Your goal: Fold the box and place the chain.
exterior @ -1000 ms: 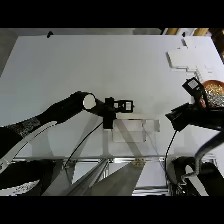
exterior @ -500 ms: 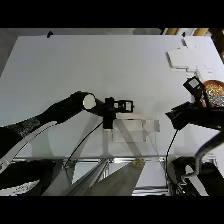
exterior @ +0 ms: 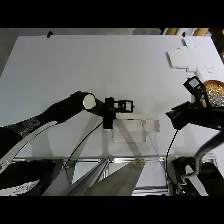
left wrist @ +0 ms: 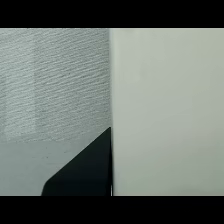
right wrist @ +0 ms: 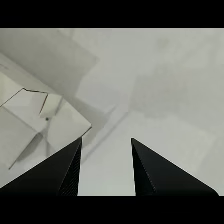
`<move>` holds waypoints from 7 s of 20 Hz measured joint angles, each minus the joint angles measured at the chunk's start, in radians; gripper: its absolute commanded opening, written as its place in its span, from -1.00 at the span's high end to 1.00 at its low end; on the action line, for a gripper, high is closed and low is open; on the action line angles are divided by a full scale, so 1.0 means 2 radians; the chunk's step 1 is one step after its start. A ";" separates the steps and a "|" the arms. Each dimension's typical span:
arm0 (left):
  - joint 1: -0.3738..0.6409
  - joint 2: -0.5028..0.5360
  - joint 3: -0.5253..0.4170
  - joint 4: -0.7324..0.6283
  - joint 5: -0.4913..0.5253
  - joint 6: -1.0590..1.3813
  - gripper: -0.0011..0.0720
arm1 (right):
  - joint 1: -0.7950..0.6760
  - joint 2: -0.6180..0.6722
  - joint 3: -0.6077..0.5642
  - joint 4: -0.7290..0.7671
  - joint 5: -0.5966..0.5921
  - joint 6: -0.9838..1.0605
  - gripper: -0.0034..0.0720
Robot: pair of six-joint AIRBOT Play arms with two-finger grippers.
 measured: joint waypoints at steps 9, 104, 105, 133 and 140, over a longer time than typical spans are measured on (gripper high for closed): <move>0.000 0.000 0.000 0.000 0.000 0.000 0.95 | 0.000 0.000 0.000 0.000 0.000 0.000 0.01; 0.000 -0.032 0.001 -0.008 0.027 0.078 0.94 | 0.000 0.000 0.000 0.002 -0.002 0.000 0.01; 0.000 -0.032 0.001 -0.008 0.027 0.078 0.94 | 0.000 0.000 0.000 0.002 -0.002 0.000 0.01; 0.000 -0.033 0.001 -0.010 0.025 0.079 0.94 | 0.280 0.001 -0.168 -0.025 -0.142 -0.229 -0.87; 0.000 -0.033 0.001 -0.010 0.024 0.079 0.94 | 0.312 -0.006 -0.211 -0.071 -0.256 -0.235 -0.87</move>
